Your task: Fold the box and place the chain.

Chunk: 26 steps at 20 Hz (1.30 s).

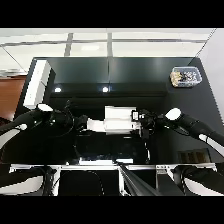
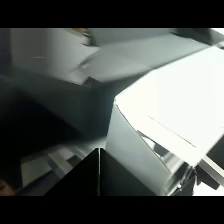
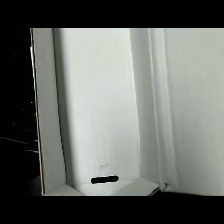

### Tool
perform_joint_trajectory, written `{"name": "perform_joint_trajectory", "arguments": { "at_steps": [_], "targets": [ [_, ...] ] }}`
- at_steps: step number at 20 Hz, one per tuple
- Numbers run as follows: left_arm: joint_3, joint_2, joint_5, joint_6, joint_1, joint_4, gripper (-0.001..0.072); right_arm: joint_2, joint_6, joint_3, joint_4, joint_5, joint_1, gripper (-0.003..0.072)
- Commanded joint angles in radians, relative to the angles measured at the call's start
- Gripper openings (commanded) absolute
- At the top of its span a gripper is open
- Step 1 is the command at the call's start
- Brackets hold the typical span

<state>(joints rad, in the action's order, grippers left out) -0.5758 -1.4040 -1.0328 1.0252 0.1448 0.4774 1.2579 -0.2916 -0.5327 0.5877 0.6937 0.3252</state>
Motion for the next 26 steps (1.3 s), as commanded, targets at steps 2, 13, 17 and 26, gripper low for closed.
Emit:
{"name": "perform_joint_trajectory", "arguments": {
  "at_steps": [2,13,17,26],
  "targets": [
    [-0.005,-0.007,-0.056,-0.130,0.010,-0.086,0.0088,0.000,0.000,-0.001,0.000,0.000,0.001,0.0421],
    [-0.125,-0.007,-0.067,-0.089,0.107,-0.082,0.0584,0.000,0.000,-0.001,0.000,0.000,0.001,0.0422],
    [-0.194,-0.007,-0.052,0.073,0.158,0.002,0.0580,0.000,0.000,-0.001,0.000,0.000,0.001,0.0422],
    [-0.386,-0.007,-0.045,0.501,0.311,0.372,0.0490,0.000,0.000,-0.001,0.000,0.000,0.001,0.0422]
  ]
}}
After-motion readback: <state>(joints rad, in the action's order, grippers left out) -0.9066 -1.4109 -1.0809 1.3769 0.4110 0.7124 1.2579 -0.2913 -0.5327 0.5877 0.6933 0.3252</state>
